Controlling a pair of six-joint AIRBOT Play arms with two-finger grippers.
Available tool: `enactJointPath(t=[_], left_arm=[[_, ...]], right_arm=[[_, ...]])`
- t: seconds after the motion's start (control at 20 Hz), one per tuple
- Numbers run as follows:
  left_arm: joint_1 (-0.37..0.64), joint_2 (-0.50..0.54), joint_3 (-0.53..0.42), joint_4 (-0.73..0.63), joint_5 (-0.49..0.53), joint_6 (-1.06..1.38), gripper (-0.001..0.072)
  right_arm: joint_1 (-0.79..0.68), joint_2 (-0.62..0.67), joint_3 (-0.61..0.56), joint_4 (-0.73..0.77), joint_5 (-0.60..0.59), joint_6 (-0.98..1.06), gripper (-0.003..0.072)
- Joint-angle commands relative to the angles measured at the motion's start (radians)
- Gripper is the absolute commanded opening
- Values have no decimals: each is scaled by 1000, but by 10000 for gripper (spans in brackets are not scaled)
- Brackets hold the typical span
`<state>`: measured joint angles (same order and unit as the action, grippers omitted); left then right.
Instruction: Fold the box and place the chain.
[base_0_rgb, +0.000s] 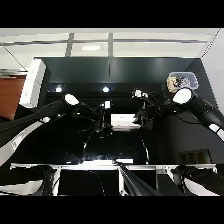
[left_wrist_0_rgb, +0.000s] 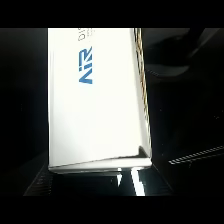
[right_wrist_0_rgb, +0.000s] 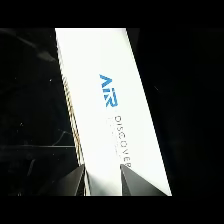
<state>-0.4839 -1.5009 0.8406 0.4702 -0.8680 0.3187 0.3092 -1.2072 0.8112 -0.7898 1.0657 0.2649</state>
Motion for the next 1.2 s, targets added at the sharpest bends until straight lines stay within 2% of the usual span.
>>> enactJointPath(t=[0.0,1.15], left_arm=[[-1,0,0,-2,1,-1,561],[-1,0,0,-2,1,-1,561]], right_arm=[[18,0,-6,0,-23,1,242],[15,11,-5,-17,-97,43,240]])
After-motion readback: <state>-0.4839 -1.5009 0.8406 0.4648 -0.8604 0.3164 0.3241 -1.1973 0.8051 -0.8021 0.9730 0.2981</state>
